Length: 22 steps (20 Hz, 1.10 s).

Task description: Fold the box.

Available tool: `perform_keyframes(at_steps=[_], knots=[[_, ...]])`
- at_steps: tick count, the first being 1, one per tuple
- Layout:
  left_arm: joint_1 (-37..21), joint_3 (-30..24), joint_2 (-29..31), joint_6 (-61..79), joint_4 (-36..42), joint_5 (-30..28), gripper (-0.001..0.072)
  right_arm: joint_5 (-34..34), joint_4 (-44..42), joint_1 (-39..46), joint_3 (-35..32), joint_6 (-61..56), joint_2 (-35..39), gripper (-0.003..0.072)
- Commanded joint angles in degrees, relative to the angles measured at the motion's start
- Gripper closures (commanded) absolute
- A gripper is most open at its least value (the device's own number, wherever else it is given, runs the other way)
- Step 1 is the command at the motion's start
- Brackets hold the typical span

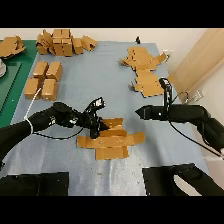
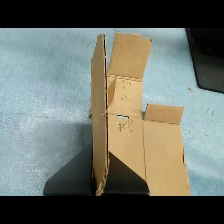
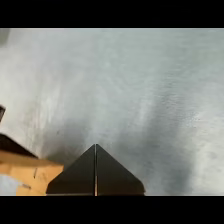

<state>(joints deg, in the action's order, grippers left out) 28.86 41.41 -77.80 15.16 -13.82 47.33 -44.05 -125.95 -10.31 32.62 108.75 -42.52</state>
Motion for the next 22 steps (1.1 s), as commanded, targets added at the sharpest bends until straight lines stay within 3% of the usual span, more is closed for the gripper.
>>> perform_keyframes(at_steps=[1,5,8,11,12,13,14,19,22], knots=[[0.0,0.07,0.04,0.0,0.11,0.07,0.0696,-5.62,18.36,-10.91,0.13,-7.56,11.67,0.0684],[0.0,0.07,0.04,-0.02,0.11,0.09,0.0696,-10.64,28.46,-33.44,-3.96,-17.05,21.86,0.0684],[0.02,0.07,0.04,0.0,0.11,0.11,0.0696,-12.76,34.53,-51.21,-10.32,-21.53,20.61,0.0684],[0.02,0.07,0.04,0.0,0.11,0.09,0.0696,-10.08,52.06,-63.89,-12.76,-25.18,16.26,0.068],[0.02,0.07,0.04,-0.02,0.11,0.09,0.0696,-8.5,57.27,-65.96,-12.76,-25.2,14.19,0.0529],[0.02,0.07,0.04,0.0,0.11,0.09,0.0696,-6.1,60.54,-66.49,-12.76,-25.2,12.02,0.0247],[0.02,0.07,0.04,-0.02,0.11,0.11,0.0696,-3.8,62.05,-66.47,-12.74,-25.18,9.9,0.0178],[0.02,0.07,0.04,0.0,0.11,0.09,0.0696,0.5,63.98,-65.46,-12.68,-25.16,1.05,0.0178],[0.04,0.07,0.04,0.0,0.11,0.09,0.0697,1.86,62.34,-65.57,-12.37,-25.14,0.85,0.0178]])
